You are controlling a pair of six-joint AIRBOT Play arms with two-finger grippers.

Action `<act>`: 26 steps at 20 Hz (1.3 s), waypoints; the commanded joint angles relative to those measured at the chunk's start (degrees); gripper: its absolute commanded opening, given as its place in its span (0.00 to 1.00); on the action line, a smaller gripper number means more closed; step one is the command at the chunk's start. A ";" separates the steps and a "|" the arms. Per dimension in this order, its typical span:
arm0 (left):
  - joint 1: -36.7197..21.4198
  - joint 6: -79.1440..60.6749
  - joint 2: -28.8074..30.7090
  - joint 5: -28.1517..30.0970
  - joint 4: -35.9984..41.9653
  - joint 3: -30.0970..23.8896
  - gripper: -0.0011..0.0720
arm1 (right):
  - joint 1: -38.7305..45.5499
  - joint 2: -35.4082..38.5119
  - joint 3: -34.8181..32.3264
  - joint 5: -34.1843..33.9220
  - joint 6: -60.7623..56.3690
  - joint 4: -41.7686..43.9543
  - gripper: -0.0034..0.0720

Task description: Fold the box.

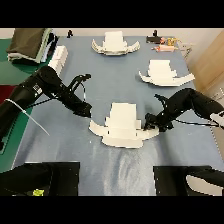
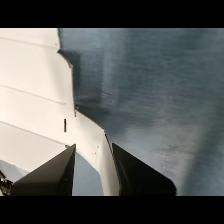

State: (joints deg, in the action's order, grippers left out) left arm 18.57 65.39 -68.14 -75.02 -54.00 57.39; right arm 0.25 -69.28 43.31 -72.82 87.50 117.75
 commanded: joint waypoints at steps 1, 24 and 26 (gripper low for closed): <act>0.04 0.04 -0.02 -0.02 -0.02 -0.02 0.03 | 1.11 2.95 -0.20 -3.50 -4.09 -4.92 0.52; 0.00 -0.33 -0.02 5.38 0.22 -0.02 0.03 | -0.22 9.35 -10.60 10.82 3.72 7.21 0.05; -0.90 -2.51 -0.04 4.70 1.18 -0.02 0.03 | -2.25 9.35 -10.73 9.75 6.91 7.21 0.05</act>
